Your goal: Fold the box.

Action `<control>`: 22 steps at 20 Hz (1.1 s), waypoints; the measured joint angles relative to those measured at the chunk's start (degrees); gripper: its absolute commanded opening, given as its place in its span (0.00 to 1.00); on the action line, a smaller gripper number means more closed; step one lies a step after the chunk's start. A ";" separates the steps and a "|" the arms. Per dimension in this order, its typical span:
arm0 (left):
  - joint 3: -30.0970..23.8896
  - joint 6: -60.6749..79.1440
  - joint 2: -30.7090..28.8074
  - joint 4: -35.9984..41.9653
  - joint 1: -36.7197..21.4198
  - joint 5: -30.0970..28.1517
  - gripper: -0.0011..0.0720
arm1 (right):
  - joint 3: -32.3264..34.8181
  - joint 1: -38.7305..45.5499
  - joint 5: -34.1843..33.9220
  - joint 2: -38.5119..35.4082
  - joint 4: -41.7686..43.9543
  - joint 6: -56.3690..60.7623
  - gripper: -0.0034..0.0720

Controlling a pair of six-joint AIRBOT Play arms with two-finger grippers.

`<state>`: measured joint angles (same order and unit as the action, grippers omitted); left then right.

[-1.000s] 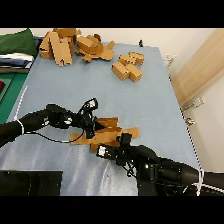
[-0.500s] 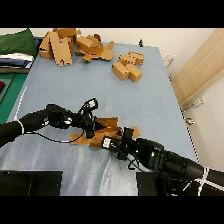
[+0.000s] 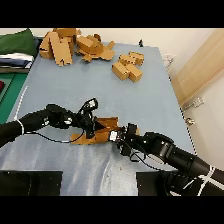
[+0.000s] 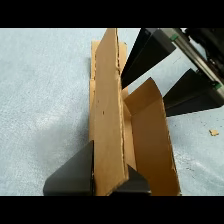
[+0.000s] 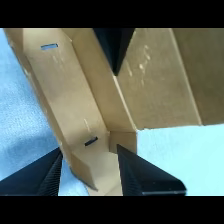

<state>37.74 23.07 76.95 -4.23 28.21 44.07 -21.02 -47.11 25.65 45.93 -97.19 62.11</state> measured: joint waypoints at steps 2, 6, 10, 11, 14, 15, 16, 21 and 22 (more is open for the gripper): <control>0.00 0.00 0.00 0.00 0.00 0.00 0.04 | 0.00 1.09 -0.24 -0.20 3.98 -5.05 0.75; 0.00 0.00 0.00 0.00 0.00 0.02 0.04 | 0.00 1.86 -0.50 -0.35 10.97 -12.72 0.75; 0.00 0.00 0.00 0.02 0.00 -0.13 0.04 | -0.31 2.10 1.49 -0.39 15.30 -17.88 0.75; 0.00 0.02 -0.02 0.00 0.00 -0.07 0.04 | -0.42 2.12 1.99 -0.48 15.80 -18.67 0.75; 0.02 0.02 0.00 0.00 0.00 -0.13 0.04 | -0.79 2.71 2.97 -0.61 16.83 -20.15 0.75; 0.00 0.02 0.00 0.00 0.00 -0.13 0.04 | -0.96 3.39 3.54 -0.70 17.11 -20.61 0.75; 0.02 0.02 -0.02 -0.07 0.00 -0.13 0.04 | -1.20 4.24 3.72 -0.81 17.81 -21.35 0.75; 0.02 0.02 -0.02 -1.05 0.00 -0.07 0.04 | -2.27 8.28 5.44 -1.64 24.61 -29.46 0.75; 0.02 0.02 0.00 -1.14 0.00 -0.07 0.04 | -2.38 8.94 5.86 -1.73 25.75 -30.99 0.75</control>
